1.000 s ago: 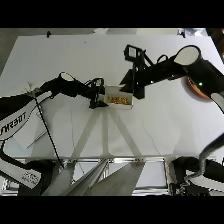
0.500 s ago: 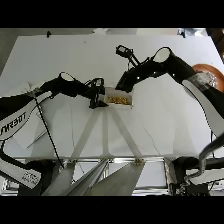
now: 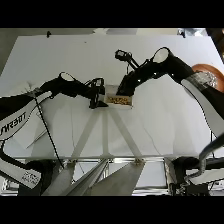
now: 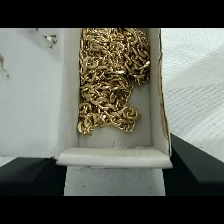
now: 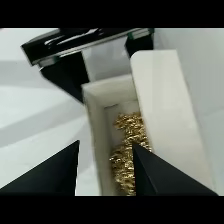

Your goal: Fold the box and place the chain.

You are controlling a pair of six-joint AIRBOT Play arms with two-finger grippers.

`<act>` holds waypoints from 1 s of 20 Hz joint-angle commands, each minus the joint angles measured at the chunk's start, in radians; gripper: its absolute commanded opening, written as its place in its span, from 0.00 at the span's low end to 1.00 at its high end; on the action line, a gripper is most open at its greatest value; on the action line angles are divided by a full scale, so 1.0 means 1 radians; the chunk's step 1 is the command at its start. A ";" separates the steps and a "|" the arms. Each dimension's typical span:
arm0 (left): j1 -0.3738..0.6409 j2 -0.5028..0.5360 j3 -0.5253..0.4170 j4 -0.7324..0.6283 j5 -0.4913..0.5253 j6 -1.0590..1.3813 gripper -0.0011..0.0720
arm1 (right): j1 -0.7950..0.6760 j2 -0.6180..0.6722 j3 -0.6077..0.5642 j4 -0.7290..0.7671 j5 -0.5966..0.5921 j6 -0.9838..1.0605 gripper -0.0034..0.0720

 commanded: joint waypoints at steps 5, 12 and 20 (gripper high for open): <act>0.000 0.000 0.001 0.000 0.001 0.000 0.39 | -0.037 0.088 0.002 0.055 -0.175 0.025 0.54; 0.000 0.001 0.001 0.000 0.001 0.000 0.39 | -0.103 -0.044 0.002 0.061 -0.193 0.193 0.54; 0.000 0.000 0.001 0.000 0.001 0.000 0.39 | -0.075 -0.085 0.002 0.076 -0.035 0.061 0.53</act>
